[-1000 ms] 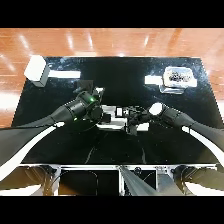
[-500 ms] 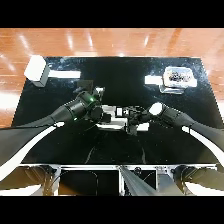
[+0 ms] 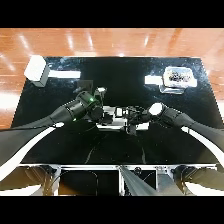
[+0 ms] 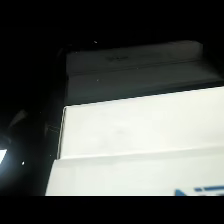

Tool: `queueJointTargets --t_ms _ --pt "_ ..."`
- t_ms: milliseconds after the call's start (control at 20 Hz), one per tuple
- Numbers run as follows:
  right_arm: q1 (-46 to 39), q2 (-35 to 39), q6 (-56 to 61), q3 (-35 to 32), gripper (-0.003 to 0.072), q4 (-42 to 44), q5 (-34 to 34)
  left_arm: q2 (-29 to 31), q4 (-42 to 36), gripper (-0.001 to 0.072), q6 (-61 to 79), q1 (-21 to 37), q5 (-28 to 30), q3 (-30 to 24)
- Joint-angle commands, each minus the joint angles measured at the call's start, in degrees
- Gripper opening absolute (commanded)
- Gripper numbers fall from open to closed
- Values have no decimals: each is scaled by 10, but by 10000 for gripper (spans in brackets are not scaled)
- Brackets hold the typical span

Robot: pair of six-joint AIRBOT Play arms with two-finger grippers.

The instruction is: Fold the box and place the chain.

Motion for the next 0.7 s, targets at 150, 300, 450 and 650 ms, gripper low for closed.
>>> queueJointTargets --t_ms 150,300,450,650 --pt "0 0 2 0 622 1 1 2 13 423 -1 0 21 0" --pt "0 0 2 0 622 1 1 1 12 153 0 0 4 0" --pt "0 0 2 0 622 1 1 1 10 24 1 0 -10 0" --pt "0 6 16 0 643 1 6 3 10 23 0 0 -3 1"
